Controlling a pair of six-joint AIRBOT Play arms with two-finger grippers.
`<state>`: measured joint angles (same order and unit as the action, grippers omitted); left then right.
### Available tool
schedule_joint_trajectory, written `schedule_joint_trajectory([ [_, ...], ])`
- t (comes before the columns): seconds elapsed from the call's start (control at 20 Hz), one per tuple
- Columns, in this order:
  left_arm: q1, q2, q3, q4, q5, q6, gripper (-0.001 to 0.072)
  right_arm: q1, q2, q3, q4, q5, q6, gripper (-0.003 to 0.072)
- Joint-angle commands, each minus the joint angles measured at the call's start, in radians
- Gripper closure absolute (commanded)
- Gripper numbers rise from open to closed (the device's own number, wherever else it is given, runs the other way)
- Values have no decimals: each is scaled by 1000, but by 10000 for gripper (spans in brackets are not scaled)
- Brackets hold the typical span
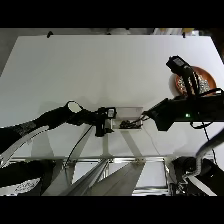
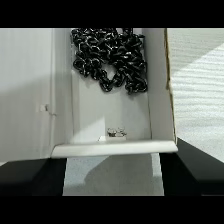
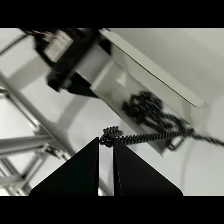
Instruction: Fold the box and place the chain.
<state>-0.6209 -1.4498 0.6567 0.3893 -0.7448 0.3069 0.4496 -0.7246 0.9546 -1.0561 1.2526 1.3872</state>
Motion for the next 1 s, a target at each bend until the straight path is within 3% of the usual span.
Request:
schedule_joint_trajectory([
  [0.0, 0, 0, 0, 0, 0, 0, 438, 68, 8, 1, 67, -142, -35, 670],
  [0.5, 0, 0, 0, 0, 0, 0, 438, 150, -21, 1, 131, -276, -52, 669],
  [0.95, 0, 0, 0, 0, 0, 0, 438, 150, -92, -2, 94, -242, -80, 670],
])
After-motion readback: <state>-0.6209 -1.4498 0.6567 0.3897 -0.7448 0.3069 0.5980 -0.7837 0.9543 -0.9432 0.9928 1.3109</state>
